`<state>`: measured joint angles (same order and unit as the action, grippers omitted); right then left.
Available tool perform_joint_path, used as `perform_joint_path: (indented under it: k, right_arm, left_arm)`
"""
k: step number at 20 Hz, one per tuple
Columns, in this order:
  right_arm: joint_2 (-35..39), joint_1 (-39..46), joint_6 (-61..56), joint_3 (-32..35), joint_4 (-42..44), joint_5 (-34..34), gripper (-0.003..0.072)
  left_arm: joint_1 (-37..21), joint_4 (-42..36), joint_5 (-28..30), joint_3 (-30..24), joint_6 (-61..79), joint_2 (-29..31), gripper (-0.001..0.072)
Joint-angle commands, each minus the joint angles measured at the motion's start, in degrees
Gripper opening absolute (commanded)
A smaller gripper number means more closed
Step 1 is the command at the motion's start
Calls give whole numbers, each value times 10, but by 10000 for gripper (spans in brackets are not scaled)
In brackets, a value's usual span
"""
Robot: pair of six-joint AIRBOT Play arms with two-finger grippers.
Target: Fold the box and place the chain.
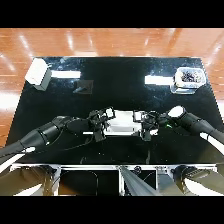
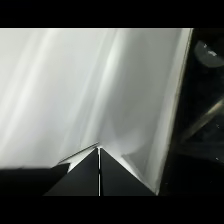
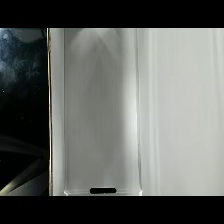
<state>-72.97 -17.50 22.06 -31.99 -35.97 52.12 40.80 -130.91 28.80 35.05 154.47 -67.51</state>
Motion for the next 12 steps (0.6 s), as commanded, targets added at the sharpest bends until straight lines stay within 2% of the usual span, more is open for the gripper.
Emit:
perform_joint_path:
  k: [1, 4, 7, 9, 12]
  right_arm:
    - [0, 0, 0, 0, -1, 0, 531]
    - [0, 0, 0, 0, -1, 0, 531]
    - [0, 0, 0, 0, -1, 0, 531]
    - [0, 0, 0, 0, -1, 0, 531]
    - [0, 0, 0, 0, -1, 0, 531]
  left_arm:
    - [-20, 6, 37, 0, -19, 12, 17]
    - [-38, 37, 90, 0, -31, 23, 16]
    - [-70, 124, 117, 0, -125, 57, 15]
    - [-104, 184, 150, -1, -195, 82, 15]
    - [-173, 209, 210, -3, -299, 90, 16]
